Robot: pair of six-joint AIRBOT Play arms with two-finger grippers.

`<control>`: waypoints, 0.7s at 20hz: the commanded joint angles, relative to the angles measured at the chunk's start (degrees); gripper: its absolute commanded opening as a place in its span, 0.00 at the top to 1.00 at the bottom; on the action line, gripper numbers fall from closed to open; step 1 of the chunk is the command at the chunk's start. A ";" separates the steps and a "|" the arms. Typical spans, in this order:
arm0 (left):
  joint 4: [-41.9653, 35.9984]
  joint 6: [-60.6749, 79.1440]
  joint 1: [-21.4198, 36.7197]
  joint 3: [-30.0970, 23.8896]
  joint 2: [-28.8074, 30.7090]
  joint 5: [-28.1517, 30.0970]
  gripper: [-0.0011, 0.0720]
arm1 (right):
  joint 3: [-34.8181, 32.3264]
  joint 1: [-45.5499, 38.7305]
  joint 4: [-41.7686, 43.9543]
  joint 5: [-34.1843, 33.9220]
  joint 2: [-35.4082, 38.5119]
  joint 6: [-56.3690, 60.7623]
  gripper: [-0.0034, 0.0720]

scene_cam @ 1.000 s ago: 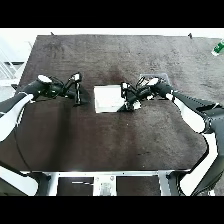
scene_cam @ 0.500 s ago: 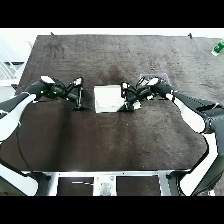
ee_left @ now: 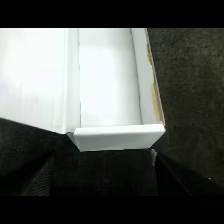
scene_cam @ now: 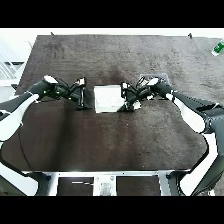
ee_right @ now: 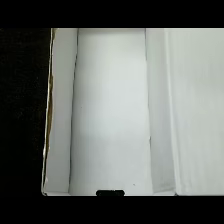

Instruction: Fold the box and place the chain.

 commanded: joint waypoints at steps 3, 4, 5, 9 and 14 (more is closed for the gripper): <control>1.88 -1.22 0.00 2.97 -2.89 -0.87 0.02 | 0.04 -0.02 0.00 0.00 0.02 0.02 0.38; 1.22 -0.68 0.00 2.97 -3.10 -1.25 0.02 | 0.04 -0.02 0.02 0.00 0.02 0.02 0.38; 1.09 -0.13 -0.02 2.95 -3.13 -1.64 0.02 | 0.04 -0.02 0.00 0.00 0.02 0.02 0.38; 0.28 2.71 -0.79 2.73 -3.13 -3.17 0.01 | 0.04 -0.02 0.00 0.00 0.02 0.02 0.38; 0.68 3.65 -2.23 2.69 -3.15 -2.38 0.00 | 0.04 -0.02 0.02 0.00 0.02 0.02 0.38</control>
